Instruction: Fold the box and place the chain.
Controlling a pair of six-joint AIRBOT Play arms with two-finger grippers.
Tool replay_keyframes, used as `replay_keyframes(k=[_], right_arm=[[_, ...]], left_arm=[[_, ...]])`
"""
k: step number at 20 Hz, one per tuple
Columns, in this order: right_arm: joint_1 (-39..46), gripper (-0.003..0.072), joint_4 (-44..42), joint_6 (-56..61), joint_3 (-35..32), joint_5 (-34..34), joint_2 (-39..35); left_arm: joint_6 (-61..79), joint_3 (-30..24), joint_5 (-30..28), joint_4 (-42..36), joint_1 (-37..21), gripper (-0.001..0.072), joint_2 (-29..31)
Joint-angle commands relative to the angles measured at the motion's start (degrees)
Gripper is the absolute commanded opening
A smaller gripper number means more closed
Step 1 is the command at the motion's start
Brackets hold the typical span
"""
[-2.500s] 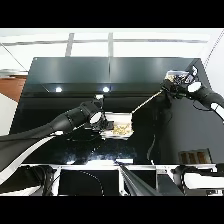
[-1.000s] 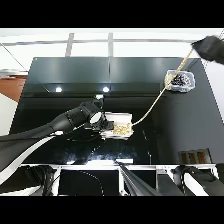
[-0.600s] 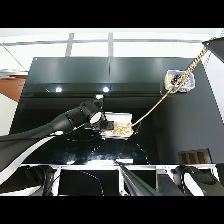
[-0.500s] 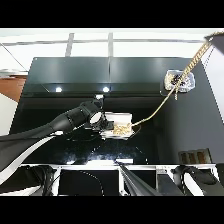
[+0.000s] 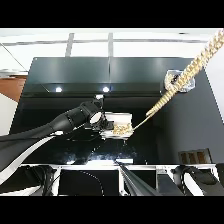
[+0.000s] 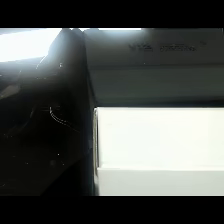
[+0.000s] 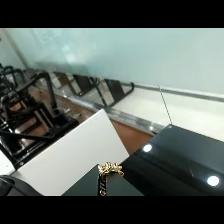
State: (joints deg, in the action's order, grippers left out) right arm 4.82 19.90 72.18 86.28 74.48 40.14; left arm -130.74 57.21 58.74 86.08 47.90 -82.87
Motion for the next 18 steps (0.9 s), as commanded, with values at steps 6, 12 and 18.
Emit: replay_keyframes(k=[6,12,18], right_arm=[[-10.5,0.0047,3.0,0.8,-11.7,-3.1,1.1],[-20.9,0.0047,8.3,0.9,-13.2,-4.5,7.4],[-28.3,0.0047,13.5,0.9,-16.7,-5.2,12.9]], left_arm=[[0.0,0.0,-0.2,0.0,0.0,0.0033,0.0],[0.0,0.0,-0.2,0.0,0.0,0.0033,0.0],[0.0,0.0,-0.1,0.0,0.0,0.0033,0.0]])
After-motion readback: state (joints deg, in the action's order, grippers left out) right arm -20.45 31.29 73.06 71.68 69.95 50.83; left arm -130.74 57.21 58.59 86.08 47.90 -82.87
